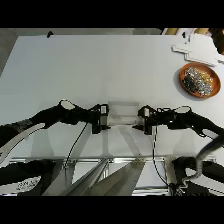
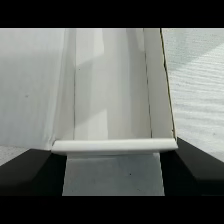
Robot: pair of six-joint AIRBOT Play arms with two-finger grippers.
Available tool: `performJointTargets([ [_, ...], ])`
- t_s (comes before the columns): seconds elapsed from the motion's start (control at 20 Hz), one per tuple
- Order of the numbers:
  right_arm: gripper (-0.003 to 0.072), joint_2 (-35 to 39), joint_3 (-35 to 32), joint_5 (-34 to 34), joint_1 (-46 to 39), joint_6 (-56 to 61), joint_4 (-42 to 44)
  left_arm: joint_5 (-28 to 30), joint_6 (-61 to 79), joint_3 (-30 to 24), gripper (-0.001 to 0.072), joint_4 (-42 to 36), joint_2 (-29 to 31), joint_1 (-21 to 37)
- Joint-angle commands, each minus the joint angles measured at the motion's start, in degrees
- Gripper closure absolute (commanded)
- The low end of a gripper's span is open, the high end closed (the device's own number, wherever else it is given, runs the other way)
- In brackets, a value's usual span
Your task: Fold the box and place the chain.
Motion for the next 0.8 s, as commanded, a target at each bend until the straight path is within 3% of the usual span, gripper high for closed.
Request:
performJointTargets([
  [0.0, 0.0268, 0.02, -0.02, 0.09, 0.07, 0.00, 0.07, 0.04, -0.13, -0.02, 0.0662, 0.83, -0.02, -0.42],
  [0.75, 0.0276, 0.02, 0.00, -1.38, 0.07, -0.66, 0.35, 0.02, -0.13, -0.02, 0.0662, 0.85, -0.04, -0.44],
])
